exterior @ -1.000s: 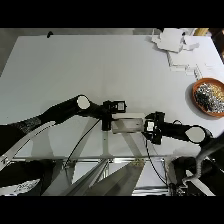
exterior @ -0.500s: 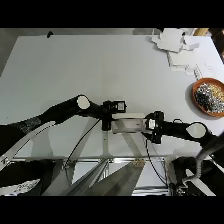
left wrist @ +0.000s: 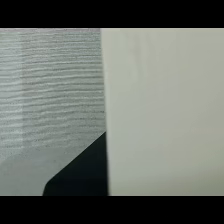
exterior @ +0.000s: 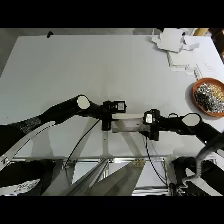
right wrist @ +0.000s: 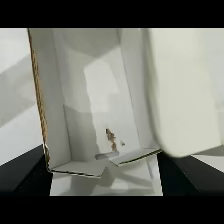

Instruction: Fold the box and place the chain.

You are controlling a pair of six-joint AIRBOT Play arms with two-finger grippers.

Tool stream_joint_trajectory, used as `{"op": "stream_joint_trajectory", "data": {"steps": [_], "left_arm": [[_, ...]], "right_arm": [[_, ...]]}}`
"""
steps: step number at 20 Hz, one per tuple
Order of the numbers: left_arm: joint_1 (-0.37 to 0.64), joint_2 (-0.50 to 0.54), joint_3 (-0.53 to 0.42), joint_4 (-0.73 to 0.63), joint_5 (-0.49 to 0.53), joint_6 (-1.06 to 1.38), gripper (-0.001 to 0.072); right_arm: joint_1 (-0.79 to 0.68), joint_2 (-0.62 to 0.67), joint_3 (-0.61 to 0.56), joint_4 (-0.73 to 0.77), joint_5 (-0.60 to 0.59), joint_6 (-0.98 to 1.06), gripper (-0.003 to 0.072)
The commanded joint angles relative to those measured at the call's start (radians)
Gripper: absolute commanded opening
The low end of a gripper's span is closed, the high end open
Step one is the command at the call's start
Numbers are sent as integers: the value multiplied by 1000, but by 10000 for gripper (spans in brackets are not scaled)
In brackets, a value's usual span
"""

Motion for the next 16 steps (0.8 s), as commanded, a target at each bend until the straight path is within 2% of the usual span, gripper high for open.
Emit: {"op": "stream_joint_trajectory", "data": {"steps": [1, 8, 16], "left_arm": [[0, 0, 0, 0, 2, 0, 12], [0, 0, 0, 0, 2, 0, 12], [0, 0, 0, 0, 2, 0, 12]], "right_arm": [[-37, -97, 44, 9, 89, -45, 652], [-55, -126, 44, 3, 105, -119, 650], [-55, -204, 45, 66, 99, -205, 631]]}}
